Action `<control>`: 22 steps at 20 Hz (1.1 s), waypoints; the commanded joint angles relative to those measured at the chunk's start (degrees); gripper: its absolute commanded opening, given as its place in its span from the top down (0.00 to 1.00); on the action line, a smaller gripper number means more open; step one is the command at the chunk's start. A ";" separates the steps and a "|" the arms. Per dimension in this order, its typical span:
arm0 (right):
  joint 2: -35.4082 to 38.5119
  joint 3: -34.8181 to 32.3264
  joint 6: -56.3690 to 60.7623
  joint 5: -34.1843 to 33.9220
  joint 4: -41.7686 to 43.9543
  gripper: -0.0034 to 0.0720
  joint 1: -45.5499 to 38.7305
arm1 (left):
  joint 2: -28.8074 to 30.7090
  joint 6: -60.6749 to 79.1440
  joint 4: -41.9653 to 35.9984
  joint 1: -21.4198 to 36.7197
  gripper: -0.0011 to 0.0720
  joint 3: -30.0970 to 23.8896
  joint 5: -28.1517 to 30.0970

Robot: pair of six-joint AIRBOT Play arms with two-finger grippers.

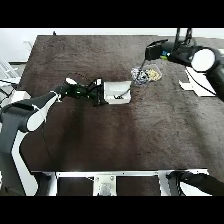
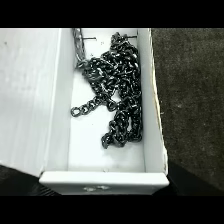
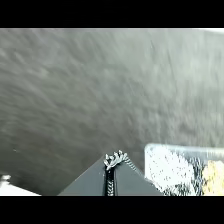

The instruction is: Fold the box and place the chain.

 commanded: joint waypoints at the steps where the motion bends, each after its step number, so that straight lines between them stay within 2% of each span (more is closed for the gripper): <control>1: 6.19 0.04 -0.02 3.06 -2.16 0.94 3.69 | -0.02 -0.02 0.00 0.00 0.24 -0.02 0.02; 10: 7.89 0.04 0.61 3.06 -2.16 0.94 14.08 | -0.02 0.00 0.00 0.00 0.24 -0.02 0.02; 17: 7.58 -4.04 5.55 2.80 -2.25 0.94 15.30 | -0.02 0.00 0.00 0.00 0.24 -0.02 0.02; 19: 7.61 -4.31 6.45 3.04 -7.04 0.94 15.21 | -0.02 0.00 0.00 0.00 0.24 -0.02 0.02; 22: 7.69 -4.24 12.63 3.08 -19.87 0.94 15.17 | -0.02 0.00 0.00 0.00 0.24 -0.02 0.02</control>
